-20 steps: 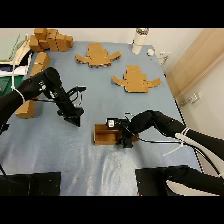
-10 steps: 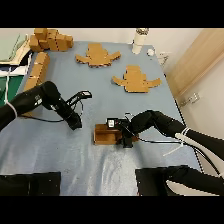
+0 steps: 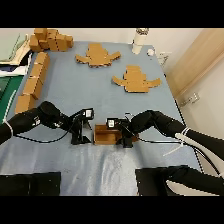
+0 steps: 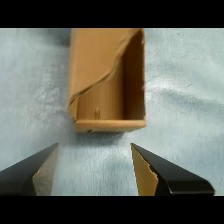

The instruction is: Fold the box.

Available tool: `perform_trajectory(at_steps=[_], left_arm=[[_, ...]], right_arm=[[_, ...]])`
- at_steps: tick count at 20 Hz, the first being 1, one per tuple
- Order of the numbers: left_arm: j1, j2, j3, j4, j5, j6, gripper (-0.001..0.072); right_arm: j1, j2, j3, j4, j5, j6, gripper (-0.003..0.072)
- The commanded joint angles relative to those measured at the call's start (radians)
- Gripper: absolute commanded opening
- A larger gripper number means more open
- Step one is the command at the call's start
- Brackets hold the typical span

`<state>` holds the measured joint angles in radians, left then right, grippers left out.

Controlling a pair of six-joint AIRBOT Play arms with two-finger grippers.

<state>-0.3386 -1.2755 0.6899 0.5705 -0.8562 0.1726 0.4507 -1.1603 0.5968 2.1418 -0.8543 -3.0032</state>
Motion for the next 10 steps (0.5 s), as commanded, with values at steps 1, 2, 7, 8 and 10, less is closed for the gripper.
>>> perform_trajectory(at_steps=[1, 2, 7, 8, 10], left_arm=[[-0.060, 0.003, -0.019, -0.020, 0.074, 0.065, 0.0696], [-0.071, 0.003, -0.023, -0.016, 0.089, 0.065, 0.0696], [-0.104, 0.003, -0.051, -0.017, 0.119, 0.063, 0.0696], [-0.116, 0.003, -0.051, -0.017, 0.129, 0.063, 0.0696], [-0.137, 0.003, -0.051, -0.017, 0.168, 0.062, 0.0696]], right_arm=[[0.000, 0.000, 0.000, 0.000, 0.000, 0.000, 0.0507], [0.000, 0.000, 0.000, 0.000, 0.000, 0.000, 0.0507], [0.000, 0.000, 0.000, 0.000, 0.000, 0.001, 0.0507], [0.000, 0.000, 0.000, 0.000, 0.000, 0.001, 0.0507], [0.000, 0.000, 0.000, 0.000, 0.000, 0.000, 0.0507]])
